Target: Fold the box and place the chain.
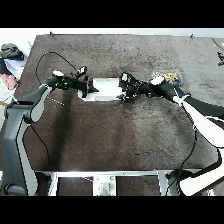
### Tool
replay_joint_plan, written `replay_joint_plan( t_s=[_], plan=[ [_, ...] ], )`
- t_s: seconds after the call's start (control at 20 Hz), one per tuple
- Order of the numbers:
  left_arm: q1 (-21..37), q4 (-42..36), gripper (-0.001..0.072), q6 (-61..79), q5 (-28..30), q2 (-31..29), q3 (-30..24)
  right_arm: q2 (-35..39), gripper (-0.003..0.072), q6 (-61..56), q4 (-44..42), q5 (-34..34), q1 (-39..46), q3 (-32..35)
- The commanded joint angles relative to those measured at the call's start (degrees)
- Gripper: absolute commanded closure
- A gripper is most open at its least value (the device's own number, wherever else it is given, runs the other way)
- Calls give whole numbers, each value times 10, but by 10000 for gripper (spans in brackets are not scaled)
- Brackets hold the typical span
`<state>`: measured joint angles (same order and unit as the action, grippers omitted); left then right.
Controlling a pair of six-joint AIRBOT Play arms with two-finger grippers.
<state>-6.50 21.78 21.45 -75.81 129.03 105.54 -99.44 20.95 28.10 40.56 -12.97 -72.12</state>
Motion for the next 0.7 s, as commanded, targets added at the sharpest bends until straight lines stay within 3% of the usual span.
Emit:
replay_joint_plan(
  t_s=[0.0,0.4,0.65],
  plan=[
    [0,0,698,0,0,0,0,-26,-26,-5,-11,62,19,-38],
    [0,0,698,0,0,0,0,-66,-25,-41,50,131,33,-108],
    [0,0,698,0,0,0,0,-139,-18,-41,53,255,43,-201]
  ],
)
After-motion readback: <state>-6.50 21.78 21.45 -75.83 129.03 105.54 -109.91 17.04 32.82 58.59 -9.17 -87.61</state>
